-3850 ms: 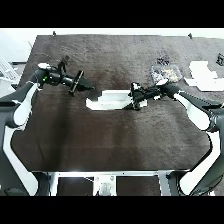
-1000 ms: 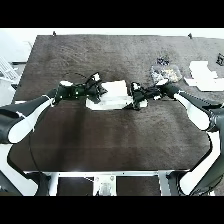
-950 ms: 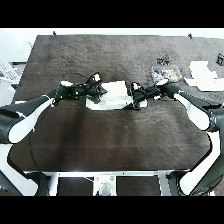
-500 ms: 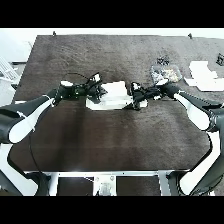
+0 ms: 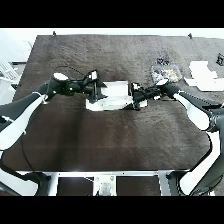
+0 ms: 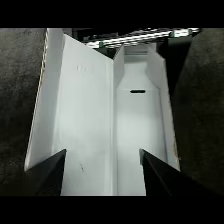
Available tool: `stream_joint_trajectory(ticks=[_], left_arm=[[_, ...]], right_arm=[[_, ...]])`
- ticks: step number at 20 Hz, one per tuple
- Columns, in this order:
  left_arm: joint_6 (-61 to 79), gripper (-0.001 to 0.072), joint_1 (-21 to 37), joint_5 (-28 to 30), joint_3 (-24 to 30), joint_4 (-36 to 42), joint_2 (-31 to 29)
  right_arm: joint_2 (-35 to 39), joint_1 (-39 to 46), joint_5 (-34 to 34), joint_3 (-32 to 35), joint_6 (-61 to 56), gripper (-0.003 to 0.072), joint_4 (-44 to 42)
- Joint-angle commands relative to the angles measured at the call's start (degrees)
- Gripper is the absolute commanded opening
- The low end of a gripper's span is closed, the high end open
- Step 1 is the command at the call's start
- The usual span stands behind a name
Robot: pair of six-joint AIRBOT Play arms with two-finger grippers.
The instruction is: Fold the box and place the chain.
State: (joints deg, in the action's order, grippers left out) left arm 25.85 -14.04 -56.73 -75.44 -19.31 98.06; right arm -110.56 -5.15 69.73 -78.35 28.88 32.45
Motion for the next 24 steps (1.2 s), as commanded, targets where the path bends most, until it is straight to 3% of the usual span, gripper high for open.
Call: stream_joint_trajectory(ticks=[1, 5, 6, 7, 12, 16, 24], left_arm=[[-2.14, 0.0536, 3.85, -10.91, -0.11, -1.88, -1.42], [-10.47, 0.0539, 4.70, -10.12, -0.11, -11.63, -1.22], [-12.02, 0.0615, 4.52, -9.16, -0.11, -13.00, -1.20], [-13.75, 0.0636, 4.35, -8.09, -0.11, -13.57, -1.20], [-18.60, 0.0637, 2.03, -4.15, -0.11, -20.76, -0.42], [-18.97, 0.0637, 0.94, -0.94, -0.13, -21.20, 1.07], [-18.29, 0.0637, -0.42, -0.66, -0.59, -21.35, 2.69]], right_arm=[[-0.02, -0.04, -0.04, 0.02, -0.13, 0.0549, -0.07], [-0.02, -0.04, -0.04, 0.02, -0.13, 0.0550, -0.07], [-0.02, -0.04, -0.04, 0.02, -0.13, 0.0550, -0.07], [-0.02, -0.04, -0.04, 0.02, -0.13, 0.0550, -0.07], [-0.02, -0.04, -0.04, 0.02, -0.13, 0.0550, -0.07], [-0.02, -0.04, -0.04, 0.02, -0.13, 0.0550, -0.07], [-0.02, -0.04, -0.04, 0.02, -0.11, 0.0550, -0.07]])
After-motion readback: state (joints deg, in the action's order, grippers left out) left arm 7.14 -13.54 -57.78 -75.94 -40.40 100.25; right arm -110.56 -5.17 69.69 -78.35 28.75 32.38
